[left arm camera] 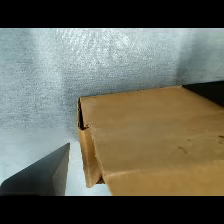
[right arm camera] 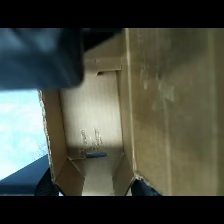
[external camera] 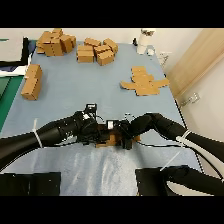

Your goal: Fold the box.

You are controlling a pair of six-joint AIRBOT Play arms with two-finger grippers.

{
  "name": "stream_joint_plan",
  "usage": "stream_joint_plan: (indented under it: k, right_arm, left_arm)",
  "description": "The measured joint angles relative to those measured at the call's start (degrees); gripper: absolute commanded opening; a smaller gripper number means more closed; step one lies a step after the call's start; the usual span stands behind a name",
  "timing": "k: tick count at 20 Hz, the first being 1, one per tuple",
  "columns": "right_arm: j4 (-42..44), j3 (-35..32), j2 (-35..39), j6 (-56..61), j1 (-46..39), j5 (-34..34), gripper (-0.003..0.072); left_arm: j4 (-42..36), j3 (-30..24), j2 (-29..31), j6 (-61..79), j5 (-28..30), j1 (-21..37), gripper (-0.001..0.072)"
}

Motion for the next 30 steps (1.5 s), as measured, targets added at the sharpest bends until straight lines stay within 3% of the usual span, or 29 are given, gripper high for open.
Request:
stream_joint_plan:
  k: [15,16,17,18,20,21,22,30]
  right_arm:
    - [0.0,0.0,0.0,0.0,0.0,-0.02,0.0523]
    - [0.0,0.0,0.0,0.0,0.0,-0.02,0.0524]
    - [0.0,0.0,0.0,0.0,0.0,0.0,0.0523]
    - [-0.07,0.0,0.0,0.0,-0.11,-0.15,0.0523]
    - [-0.15,0.0,0.0,0.02,-0.07,-0.15,0.0523]
    - [-0.13,0.0,0.0,0.02,-0.07,-0.15,0.0524]
    - [-0.15,0.0,0.02,0.0,-0.07,-0.2,0.0523]
    - [-0.09,0.0,0.02,-0.02,-0.04,-0.17,0.0524]
  left_arm:
    - [2.16,4.48,-5.95,1.81,-1.16,-0.24,0.0457]
    - [2.14,5.25,-6.64,1.97,-1.42,-0.24,0.0378]
    - [2.16,5.84,-7.23,1.97,-1.77,-0.24,0.0211]
    - [2.45,6.19,-7.65,1.99,-2.93,-0.24,0.0165]
    - [2.8,6.73,-8.17,2.01,-3.28,-0.22,0.0162]
    - [2.73,6.88,-8.35,2.01,-3.41,-0.22,0.0043]
    - [2.71,6.99,-8.48,2.01,-3.76,-0.22,0.0014]
    - [2.32,7.28,-8.76,2.16,-3.91,-0.22,0.0016]
